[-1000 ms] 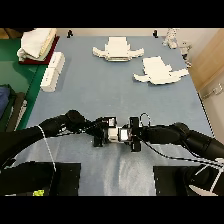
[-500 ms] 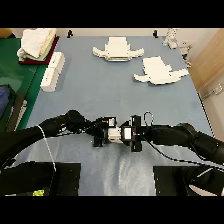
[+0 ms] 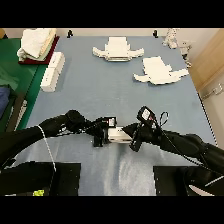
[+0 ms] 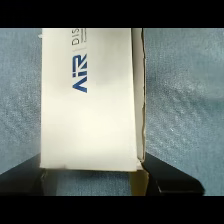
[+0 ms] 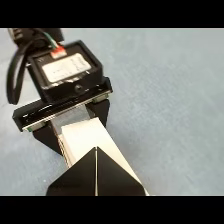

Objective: Fold the box.

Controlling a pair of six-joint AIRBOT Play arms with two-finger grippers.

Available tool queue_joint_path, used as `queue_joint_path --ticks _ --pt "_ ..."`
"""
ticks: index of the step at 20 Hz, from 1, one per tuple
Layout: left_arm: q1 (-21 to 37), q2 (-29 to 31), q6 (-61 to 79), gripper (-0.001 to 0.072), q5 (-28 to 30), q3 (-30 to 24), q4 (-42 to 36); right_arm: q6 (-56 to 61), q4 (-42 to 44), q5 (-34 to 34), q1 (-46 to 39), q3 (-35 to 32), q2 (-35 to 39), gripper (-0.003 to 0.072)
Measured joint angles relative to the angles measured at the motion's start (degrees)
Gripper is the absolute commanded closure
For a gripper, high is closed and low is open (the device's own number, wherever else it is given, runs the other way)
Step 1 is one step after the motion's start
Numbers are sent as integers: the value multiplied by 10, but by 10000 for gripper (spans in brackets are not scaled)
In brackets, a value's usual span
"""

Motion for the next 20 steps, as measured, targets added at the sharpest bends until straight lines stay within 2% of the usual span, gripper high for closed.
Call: queue_joint_path --ticks 4,9,20 --pt "0 0 0 251 0 0 0 43 17 83 31 -44 -5 678" --pt "0 0 0 251 0 0 0 68 22 134 56 -69 -30 678" --pt "0 0 0 251 0 0 0 78 23 155 75 -83 -67 677"
